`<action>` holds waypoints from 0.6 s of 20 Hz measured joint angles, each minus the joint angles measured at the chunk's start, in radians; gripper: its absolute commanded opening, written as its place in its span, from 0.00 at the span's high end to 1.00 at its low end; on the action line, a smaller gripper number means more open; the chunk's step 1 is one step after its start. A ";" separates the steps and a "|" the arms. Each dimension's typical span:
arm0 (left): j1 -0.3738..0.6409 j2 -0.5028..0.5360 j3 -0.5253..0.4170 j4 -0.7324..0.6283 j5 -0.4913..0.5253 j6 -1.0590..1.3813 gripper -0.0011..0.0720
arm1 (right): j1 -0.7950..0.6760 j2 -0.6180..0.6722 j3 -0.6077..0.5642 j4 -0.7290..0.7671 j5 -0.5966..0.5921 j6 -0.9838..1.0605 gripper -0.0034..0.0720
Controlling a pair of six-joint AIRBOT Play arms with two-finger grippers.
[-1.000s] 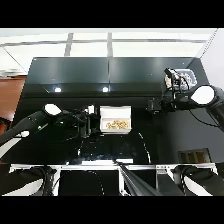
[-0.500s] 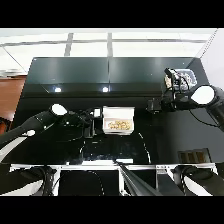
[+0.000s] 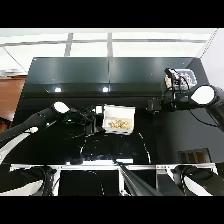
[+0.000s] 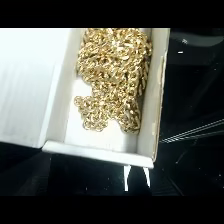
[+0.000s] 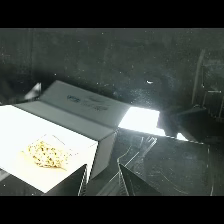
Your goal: Fold the box and place the chain.
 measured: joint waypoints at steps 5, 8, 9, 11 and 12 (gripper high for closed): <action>-0.027 -0.006 0.006 0.016 -0.015 0.011 0.08 | 0.000 0.000 0.000 0.000 0.001 0.000 0.64; -0.035 -0.007 0.007 0.019 -0.016 0.011 0.52 | 0.000 0.000 0.000 0.000 -0.005 0.000 0.64; -0.036 -0.007 0.007 0.021 -0.016 0.011 0.52 | 0.000 -0.001 0.000 0.000 -0.013 0.000 0.37; -0.038 -0.007 0.007 0.022 -0.016 0.011 0.52 | 0.002 -0.006 0.000 0.011 -0.049 0.000 0.07; -0.039 -0.007 0.007 0.023 -0.016 0.011 0.52 | 0.003 -0.013 0.000 0.023 -0.074 0.000 0.07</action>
